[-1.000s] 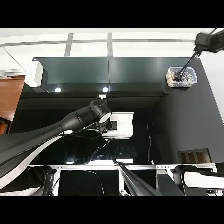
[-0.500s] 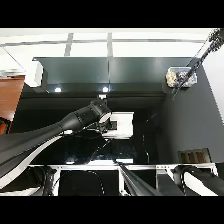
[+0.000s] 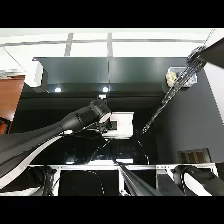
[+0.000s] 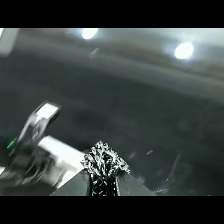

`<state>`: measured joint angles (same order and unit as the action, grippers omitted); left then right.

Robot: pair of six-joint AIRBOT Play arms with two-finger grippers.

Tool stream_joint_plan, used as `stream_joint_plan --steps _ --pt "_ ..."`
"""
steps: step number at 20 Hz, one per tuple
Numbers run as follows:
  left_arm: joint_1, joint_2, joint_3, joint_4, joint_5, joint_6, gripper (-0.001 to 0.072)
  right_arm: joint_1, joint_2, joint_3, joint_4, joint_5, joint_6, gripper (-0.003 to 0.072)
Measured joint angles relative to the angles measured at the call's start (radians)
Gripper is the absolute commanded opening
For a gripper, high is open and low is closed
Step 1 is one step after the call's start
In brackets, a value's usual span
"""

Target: Fold the box and place the chain.

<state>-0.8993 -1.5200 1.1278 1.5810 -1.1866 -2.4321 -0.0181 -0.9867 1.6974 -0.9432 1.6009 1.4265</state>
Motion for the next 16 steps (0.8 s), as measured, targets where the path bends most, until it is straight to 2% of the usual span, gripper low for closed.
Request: stream_joint_plan --steps 7,16 --pt "0.000 0.000 0.000 0.000 0.000 0.000 0.0028 0.123 0.004 -0.021 0.042 0.046 -0.002 0.0005" --pt "0.000 0.000 0.000 0.000 0.000 0.000 0.0028 0.150 0.004 -0.022 0.138 0.030 -0.010 0.0005"
